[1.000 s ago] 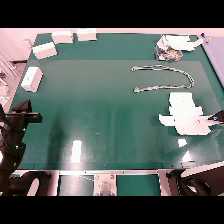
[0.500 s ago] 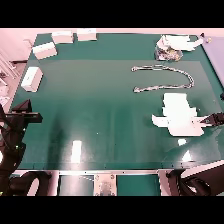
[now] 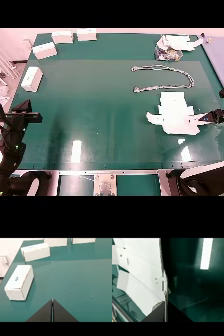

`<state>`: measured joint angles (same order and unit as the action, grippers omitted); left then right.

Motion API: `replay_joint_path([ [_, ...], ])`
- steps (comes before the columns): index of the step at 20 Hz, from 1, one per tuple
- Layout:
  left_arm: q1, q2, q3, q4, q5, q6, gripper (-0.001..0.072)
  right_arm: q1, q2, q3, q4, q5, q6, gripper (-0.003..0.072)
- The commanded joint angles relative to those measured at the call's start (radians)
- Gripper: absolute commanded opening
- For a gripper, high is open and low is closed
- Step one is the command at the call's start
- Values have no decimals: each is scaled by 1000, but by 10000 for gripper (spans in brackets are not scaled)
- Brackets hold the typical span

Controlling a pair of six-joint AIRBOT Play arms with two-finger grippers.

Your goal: Fold the box and place the chain.

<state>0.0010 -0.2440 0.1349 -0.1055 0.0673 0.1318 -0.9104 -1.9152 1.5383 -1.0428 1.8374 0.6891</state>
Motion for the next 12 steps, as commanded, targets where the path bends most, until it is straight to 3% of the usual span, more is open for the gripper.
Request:
replay_joint_path([
  [1, 0, 1, 0, 0, 0, 0, 21, 37, 156, -154, 172, 5, 7, 6],
  [4, 0, 1, 0, 0, 0, 0, 20, 94, 300, -324, 370, 4, -28, 6],
  [7, 0, 1, 0, 0, 0, 0, 21, 229, 414, -450, 405, -38, -22, 6],
  [12, 0, 1, 0, 0, 0, 0, 20, 547, 469, -494, 444, -343, 145, 5],
])
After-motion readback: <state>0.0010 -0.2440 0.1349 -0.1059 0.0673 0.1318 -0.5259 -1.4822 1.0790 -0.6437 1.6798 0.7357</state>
